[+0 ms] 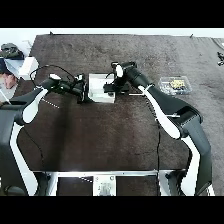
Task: Fold the box and place the chain.
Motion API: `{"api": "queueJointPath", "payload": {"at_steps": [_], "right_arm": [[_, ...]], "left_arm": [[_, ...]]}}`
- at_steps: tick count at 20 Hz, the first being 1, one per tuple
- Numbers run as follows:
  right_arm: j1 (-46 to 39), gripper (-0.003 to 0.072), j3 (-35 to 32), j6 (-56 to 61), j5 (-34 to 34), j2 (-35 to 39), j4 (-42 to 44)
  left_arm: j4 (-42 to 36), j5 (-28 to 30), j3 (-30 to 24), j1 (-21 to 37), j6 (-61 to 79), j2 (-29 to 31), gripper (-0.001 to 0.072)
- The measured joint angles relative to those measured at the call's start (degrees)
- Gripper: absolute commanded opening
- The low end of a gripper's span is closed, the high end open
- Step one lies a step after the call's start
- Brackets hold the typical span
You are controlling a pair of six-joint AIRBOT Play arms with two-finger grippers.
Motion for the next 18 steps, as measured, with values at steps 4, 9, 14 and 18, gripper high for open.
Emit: {"api": "queueJointPath", "payload": {"at_steps": [4,9,14,18], "right_arm": [[0.4,0.0375,0.2,3.1,0.4,-0.2,-1.6],[0.7,0.0374,0.2,5.8,-0.3,-0.2,-2.9],[0.9,0.0373,0.2,6.9,-1.6,-0.7,-3.6],[1.0,0.0372,0.2,7.6,-1.8,-1.0,-3.8]], "left_arm": [[0.0,0.0,0.0,0.0,0.0,0.0,0.0405],[0.0,0.0,0.0,0.0,0.0,0.0,0.0406],[0.0,0.0,0.0,0.0,0.0,0.0,0.0405],[0.0,0.0,0.0,0.0,0.0,0.0,0.0405]]}}
